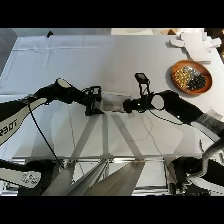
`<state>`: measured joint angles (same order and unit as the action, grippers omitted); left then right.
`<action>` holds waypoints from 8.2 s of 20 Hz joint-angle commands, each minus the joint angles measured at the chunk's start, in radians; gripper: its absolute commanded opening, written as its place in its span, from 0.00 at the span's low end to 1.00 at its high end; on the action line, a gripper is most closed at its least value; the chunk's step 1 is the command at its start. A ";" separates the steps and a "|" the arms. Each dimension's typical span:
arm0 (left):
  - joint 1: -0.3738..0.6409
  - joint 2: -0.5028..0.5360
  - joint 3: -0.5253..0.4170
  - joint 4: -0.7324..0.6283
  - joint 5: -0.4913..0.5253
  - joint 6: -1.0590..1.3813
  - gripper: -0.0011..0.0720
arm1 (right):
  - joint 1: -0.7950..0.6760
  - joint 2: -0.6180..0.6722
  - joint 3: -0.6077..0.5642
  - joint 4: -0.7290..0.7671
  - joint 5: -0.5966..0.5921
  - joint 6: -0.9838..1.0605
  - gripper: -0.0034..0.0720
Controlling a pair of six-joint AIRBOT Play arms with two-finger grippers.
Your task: Fold the box and place the chain.
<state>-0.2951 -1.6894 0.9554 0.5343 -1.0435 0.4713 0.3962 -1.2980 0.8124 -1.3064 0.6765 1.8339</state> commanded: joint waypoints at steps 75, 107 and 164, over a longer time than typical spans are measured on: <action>0.000 -0.001 0.000 -0.001 0.000 0.000 0.45 | -0.827 -0.330 0.553 -0.201 0.160 -0.168 0.84; 0.000 -0.001 0.000 -0.002 0.000 0.000 0.45 | -0.580 -0.103 0.625 -0.276 0.705 -0.501 0.06; 0.000 -0.001 0.000 -0.002 0.000 0.000 0.45 | 0.233 -0.005 0.153 -0.190 -0.071 -0.060 0.41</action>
<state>-0.2951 -1.6897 0.9554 0.5323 -1.0439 0.4713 0.6296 -1.3293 0.9638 -1.4879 0.5888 1.8015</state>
